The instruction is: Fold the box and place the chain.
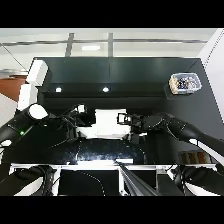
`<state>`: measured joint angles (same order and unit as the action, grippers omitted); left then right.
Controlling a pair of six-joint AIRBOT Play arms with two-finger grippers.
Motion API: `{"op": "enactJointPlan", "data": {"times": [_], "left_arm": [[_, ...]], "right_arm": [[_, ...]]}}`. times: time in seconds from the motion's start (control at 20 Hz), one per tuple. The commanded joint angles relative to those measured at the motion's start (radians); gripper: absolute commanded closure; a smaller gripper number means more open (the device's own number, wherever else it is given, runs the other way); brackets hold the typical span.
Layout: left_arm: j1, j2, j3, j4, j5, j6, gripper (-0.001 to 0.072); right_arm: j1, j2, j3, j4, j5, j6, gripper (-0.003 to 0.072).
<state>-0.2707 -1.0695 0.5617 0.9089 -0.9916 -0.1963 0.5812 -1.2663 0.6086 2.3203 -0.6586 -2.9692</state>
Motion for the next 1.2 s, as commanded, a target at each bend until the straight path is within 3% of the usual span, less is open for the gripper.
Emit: {"op": "enactJointPlan", "data": {"times": [0.0,0.15,0.4,0.55,0.7,0.75,1.15], "left_arm": [[-0.057,-0.039,-0.021,-0.062,0.144,0.089,0.0008],[-0.116,-0.088,-0.021,-0.06,0.15,0.196,0.0012],[-0.166,-0.089,-0.019,-0.059,0.254,0.246,0.0035],[-0.166,-0.089,-0.019,-0.065,0.217,0.246,0.0328],[-0.166,-0.089,-0.019,-0.152,0.197,0.246,0.0436],[-0.166,-0.089,-0.019,-0.171,0.199,0.247,0.0549],[-0.166,-0.089,-0.019,-0.243,0.201,0.253,0.057]], "right_arm": [[0.0,0.0,0.0,0.0,0.0,0.003,0.0216],[0.0,0.0,0.0,0.0,0.0,0.003,0.0216],[0.0,0.0,0.0,0.0,-0.001,0.003,0.0216],[0.0,0.0,0.0,0.0,0.0,0.003,0.0216],[0.0,0.0,0.0,0.001,0.0,0.003,0.0216],[0.0,0.0,0.0,0.001,0.0,0.003,0.0216],[0.0,0.0,0.0,0.001,0.0,0.003,0.0216]]}}
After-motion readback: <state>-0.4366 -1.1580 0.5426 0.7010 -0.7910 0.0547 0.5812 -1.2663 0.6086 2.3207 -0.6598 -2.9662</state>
